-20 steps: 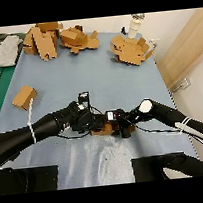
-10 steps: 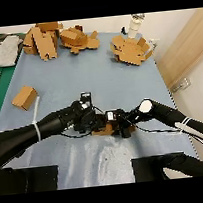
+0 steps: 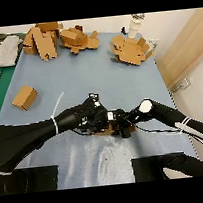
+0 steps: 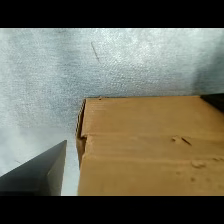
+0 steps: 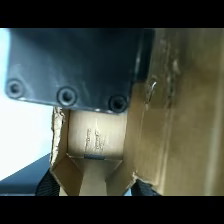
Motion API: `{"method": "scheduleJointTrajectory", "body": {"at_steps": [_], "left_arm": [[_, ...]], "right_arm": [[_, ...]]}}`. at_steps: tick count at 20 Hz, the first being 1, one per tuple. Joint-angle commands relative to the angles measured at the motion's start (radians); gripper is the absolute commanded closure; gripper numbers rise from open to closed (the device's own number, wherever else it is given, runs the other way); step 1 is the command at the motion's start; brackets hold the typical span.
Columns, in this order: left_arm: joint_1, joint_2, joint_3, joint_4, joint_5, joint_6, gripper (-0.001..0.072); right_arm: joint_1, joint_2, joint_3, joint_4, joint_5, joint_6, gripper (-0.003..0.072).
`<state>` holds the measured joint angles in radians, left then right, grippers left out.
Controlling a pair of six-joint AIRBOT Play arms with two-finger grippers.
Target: Fold the box.
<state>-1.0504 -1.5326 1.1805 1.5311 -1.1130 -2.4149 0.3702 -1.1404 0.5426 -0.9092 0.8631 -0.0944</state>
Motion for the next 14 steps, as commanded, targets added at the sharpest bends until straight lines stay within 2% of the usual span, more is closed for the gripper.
{"method": "scheduleJointTrajectory", "body": {"at_steps": [1,2,3,4,8,13,14], "left_arm": [[-0.003,-0.027,0.014,0.012,-0.021,0.01,0.0232],[-0.003,-0.032,0.015,0.01,-0.02,0.028,0.045],[-0.004,-0.032,0.016,0.01,-0.008,0.065,0.0615],[-0.004,-0.032,0.02,0.01,0.006,0.074,0.0681],[-0.004,-0.032,0.049,0.01,0.055,0.074,0.0698],[-0.003,-0.032,0.051,0.01,0.055,0.07,0.0696],[-0.003,-0.032,0.051,0.005,0.056,0.07,0.0671]], "right_arm": [[-0.001,0.0,0.0,0.0,0.001,0.0,0.0153],[-0.001,0.0,0.0,0.0,0.001,0.0,0.0153],[-0.001,0.0,0.0,0.0,0.001,0.001,0.0153],[-0.001,0.0,0.0,0.0,0.001,0.001,0.0153],[-0.001,0.0,0.0,0.0,0.006,0.001,0.0153],[-0.001,0.0,0.0,0.0,0.012,0.001,0.0153],[-0.001,0.0,0.0,0.0,0.012,0.001,0.0153]]}}
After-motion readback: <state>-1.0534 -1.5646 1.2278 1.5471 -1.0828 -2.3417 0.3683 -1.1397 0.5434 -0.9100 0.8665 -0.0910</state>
